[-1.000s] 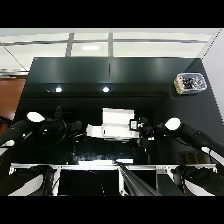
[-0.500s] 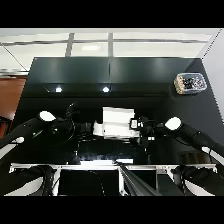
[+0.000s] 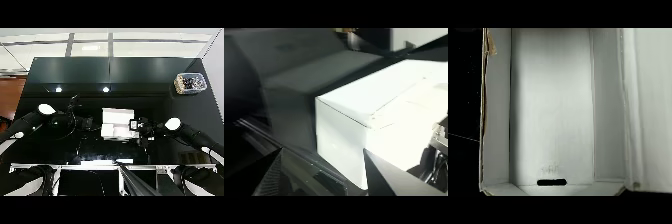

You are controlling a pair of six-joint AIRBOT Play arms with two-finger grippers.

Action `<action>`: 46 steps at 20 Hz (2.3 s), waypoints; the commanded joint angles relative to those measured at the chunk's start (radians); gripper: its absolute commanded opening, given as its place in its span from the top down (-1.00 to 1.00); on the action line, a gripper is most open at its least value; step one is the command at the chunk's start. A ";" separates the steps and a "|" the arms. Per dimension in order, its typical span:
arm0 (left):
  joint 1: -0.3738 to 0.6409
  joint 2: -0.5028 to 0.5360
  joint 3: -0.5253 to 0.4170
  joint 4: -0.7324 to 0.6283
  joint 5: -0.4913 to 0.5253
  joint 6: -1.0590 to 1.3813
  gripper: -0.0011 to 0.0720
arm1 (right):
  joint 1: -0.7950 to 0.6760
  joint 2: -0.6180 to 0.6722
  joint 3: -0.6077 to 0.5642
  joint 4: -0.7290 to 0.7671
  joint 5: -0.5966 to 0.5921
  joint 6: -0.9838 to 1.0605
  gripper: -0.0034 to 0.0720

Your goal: Fold the box and place the chain.

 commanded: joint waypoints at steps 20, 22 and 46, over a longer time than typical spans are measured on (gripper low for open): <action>-0.206 0.000 0.124 0.158 0.017 -0.209 -0.61 | 0.001 0.000 0.000 0.000 0.000 0.000 -0.18; -0.232 0.000 0.124 0.182 0.045 -0.261 -0.38 | 0.001 0.000 0.000 0.000 -0.001 0.000 -0.18; -0.397 -0.032 0.233 0.627 0.134 -0.763 -0.36 | 0.001 0.000 0.000 0.000 -0.001 0.000 -0.18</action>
